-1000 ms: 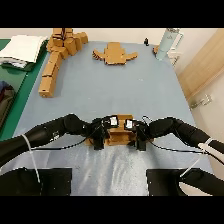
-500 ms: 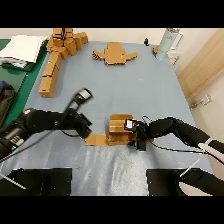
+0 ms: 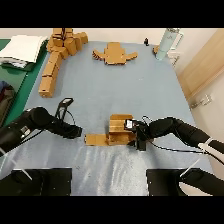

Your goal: Fold the box.

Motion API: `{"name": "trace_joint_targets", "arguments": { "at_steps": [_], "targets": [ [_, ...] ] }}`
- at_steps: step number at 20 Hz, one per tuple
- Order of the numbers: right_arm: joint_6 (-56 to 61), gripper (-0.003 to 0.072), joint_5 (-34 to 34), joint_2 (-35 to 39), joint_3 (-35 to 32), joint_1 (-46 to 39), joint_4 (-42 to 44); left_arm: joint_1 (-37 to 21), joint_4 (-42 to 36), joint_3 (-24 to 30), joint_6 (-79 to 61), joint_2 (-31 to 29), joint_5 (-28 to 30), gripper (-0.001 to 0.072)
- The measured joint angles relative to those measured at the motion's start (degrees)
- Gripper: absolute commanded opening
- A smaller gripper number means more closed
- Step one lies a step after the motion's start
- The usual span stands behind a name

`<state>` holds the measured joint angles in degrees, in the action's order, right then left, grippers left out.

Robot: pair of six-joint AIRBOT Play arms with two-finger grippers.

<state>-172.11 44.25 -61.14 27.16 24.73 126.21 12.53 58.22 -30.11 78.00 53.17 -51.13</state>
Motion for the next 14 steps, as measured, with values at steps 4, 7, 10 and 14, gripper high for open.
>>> {"name": "trace_joint_targets", "arguments": {
  "at_steps": [4,7,10,14],
  "targets": [
    [-0.02,0.0502,0.0,0.0,0.0,0.0,0.0,3.04,-4.83,0.42,-1.51,5.25,3.32,0.0012],
    [0.0,0.0502,0.0,0.0,0.0,0.0,0.0,5.35,-7.3,0.48,-2.38,7.08,4.83,0.0011],
    [0.0,0.0502,0.02,0.0,0.0,0.0,0.0,7.45,-11.58,0.5,-5.99,7.74,5.55,0.0012],
    [0.0,0.0502,0.0,0.0,0.0,0.0,0.0,9.53,-15.41,0.52,-8.44,8.09,6.8,0.0011]
  ]
}}
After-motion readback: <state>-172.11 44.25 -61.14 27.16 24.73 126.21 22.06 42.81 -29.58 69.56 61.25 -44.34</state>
